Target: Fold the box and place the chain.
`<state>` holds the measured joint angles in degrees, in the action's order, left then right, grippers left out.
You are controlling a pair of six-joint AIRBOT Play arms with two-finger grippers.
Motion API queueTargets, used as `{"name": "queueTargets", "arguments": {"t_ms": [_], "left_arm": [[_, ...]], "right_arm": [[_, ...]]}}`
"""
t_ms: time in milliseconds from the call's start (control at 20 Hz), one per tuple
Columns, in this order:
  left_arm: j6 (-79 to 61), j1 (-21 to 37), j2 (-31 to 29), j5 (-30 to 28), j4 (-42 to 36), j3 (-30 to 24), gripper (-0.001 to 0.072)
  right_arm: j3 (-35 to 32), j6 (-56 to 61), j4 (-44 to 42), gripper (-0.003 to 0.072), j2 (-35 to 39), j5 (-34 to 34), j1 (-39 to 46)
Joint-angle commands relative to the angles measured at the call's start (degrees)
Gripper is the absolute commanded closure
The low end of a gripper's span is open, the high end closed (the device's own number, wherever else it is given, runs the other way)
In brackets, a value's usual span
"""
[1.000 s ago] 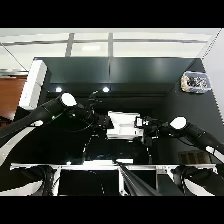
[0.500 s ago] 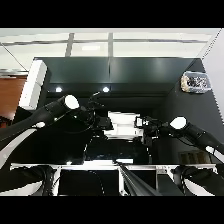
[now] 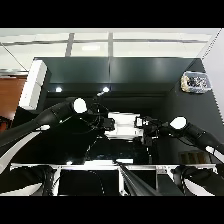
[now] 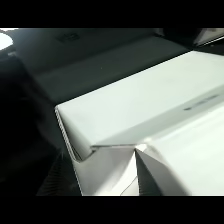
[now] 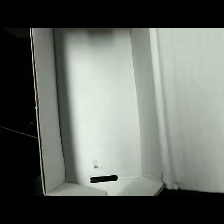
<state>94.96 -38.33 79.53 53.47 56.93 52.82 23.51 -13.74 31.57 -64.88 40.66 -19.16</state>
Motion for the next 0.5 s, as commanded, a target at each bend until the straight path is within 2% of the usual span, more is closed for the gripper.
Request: {"name": "queueTargets", "arguments": {"t_ms": [0, 400, 450], "left_arm": [[6.60, -2.54, -0.04, 2.97, 5.68, 3.26, 0.0207], [18.32, -6.60, -0.02, 5.55, 14.36, 6.69, 0.0210], [19.41, -7.04, 0.00, 5.57, 15.10, 6.86, 0.0232]], "right_arm": [[0.04, -0.02, 0.00, 0.0452, 0.00, 0.02, 0.00], [0.04, -0.02, 0.00, 0.0452, 0.00, 0.00, 0.00], [0.04, -0.02, 0.00, 0.0452, 0.00, 0.00, 0.00]]}}
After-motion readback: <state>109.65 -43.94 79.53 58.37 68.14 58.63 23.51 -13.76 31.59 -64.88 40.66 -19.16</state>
